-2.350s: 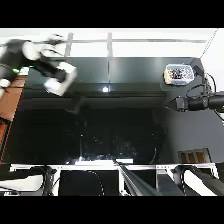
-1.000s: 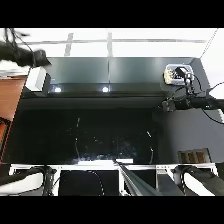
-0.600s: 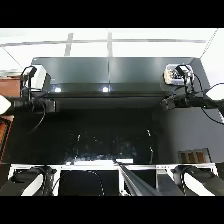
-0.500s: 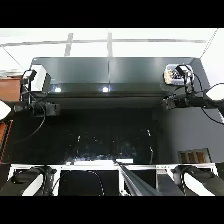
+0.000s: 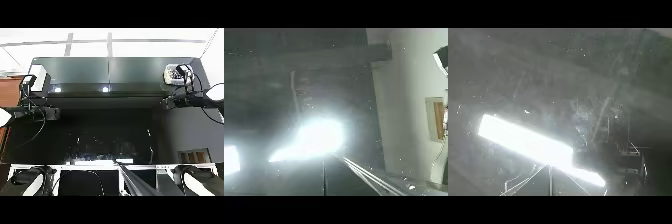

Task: Fold the box and place the chain.

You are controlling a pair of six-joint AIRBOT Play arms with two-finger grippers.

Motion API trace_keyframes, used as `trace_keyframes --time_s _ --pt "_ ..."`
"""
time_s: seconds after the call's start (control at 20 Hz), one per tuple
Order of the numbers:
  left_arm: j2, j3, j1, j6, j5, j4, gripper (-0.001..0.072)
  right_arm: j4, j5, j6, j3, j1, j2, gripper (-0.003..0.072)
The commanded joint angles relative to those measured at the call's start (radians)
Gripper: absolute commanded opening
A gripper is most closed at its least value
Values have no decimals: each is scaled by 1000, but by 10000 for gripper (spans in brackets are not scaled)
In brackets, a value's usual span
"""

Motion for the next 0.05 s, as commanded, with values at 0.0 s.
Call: trace_keyframes --time_s 0.0 --pt "2 -2 -1 0 1 0 27 -1 0 -1 0 1 0 15"
